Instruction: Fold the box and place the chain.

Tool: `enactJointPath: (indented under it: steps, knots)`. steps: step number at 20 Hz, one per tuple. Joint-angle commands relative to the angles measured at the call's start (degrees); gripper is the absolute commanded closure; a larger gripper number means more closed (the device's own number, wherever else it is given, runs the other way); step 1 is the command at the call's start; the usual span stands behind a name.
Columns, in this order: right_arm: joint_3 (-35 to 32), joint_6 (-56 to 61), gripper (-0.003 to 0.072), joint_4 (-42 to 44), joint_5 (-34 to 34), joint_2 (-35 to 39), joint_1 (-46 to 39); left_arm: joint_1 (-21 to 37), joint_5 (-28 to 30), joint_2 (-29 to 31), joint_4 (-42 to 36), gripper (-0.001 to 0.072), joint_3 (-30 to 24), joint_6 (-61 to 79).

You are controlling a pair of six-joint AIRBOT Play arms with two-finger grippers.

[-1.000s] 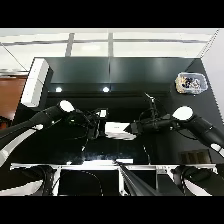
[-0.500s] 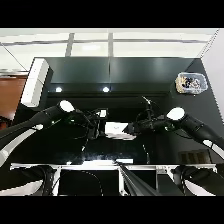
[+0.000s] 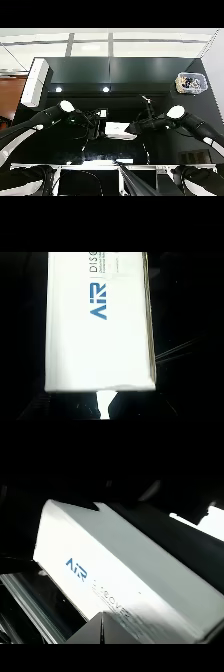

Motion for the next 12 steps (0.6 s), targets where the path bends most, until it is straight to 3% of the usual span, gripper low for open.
enactJointPath:
  steps: [1,5,9,12]
  knots:
    - [4.1,-0.6,0.0675,-1.5,8.2,3.4,-5.8,0.1,0.1,0.7,0.0,-0.0006,0.1,-0.3]
    - [9.8,0.0,0.0675,-9.9,17.3,11.5,-19.0,0.3,-0.4,5.7,4.5,-0.0007,0.1,-6.8]
    - [9.7,2.8,0.0675,-23.8,21.7,18.0,-32.0,0.5,-3.1,14.0,7.1,-0.0008,0.1,-20.1]
    - [9.3,3.2,0.0675,-22.5,21.6,18.7,-37.5,-4.4,-1.4,14.6,7.2,-0.0007,1.2,-23.8]
